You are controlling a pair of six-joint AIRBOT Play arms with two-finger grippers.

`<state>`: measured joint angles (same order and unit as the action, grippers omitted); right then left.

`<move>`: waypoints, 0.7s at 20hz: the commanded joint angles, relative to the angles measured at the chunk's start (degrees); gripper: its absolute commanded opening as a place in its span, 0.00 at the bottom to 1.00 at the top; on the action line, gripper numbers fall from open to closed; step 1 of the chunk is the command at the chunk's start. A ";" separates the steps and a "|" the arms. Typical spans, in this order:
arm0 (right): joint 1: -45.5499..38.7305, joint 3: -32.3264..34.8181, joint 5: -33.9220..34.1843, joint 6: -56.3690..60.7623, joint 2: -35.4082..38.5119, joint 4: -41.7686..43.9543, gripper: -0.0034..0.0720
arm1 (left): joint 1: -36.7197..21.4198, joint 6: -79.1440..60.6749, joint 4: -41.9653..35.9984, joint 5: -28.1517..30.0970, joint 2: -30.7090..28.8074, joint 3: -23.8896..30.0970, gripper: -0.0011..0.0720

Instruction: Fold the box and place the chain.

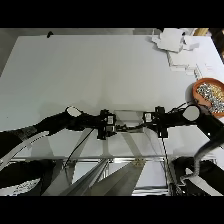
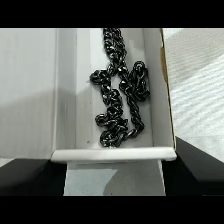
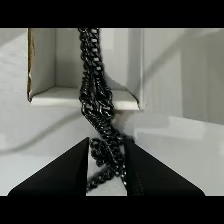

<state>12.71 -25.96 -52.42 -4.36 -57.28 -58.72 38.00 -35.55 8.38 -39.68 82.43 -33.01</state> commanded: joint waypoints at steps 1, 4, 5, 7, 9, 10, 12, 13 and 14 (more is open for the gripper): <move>-0.09 0.00 0.57 -2.25 -3.76 2.14 0.34 | -0.04 -0.02 0.02 0.02 -0.02 -0.04 0.39; -0.09 0.00 0.20 -2.12 -3.72 2.12 0.17 | -0.04 0.00 0.02 0.02 -0.02 -0.04 0.39; -0.09 0.00 -0.98 -1.64 -3.56 2.03 0.07 | -0.04 0.00 0.02 0.02 -0.02 -0.04 0.39; -0.09 0.00 -2.99 0.63 -1.73 1.51 0.07 | -0.04 0.00 0.02 0.02 -0.02 -0.04 0.39; -0.09 0.00 -4.17 5.05 2.84 -0.02 0.07 | -0.04 -0.02 0.02 0.02 -0.02 -0.04 0.39; -0.09 0.00 -4.74 7.34 5.60 -0.96 0.07 | -0.04 0.00 0.02 0.00 -0.02 -0.04 0.39; -0.09 0.00 -6.05 9.44 12.28 -1.66 0.07 | -0.04 -0.02 0.02 0.02 -0.02 -0.02 0.39; -0.09 0.00 -6.47 10.01 15.19 -1.55 0.07 | -0.04 0.00 0.02 0.02 -0.02 -0.04 0.39; -0.09 0.00 -6.80 10.14 17.90 -1.27 0.07 | -0.04 0.00 0.02 0.02 -0.02 -0.04 0.39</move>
<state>12.67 -25.96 -57.69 2.72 -46.52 -59.51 38.00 -35.55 8.40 -39.68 82.43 -33.01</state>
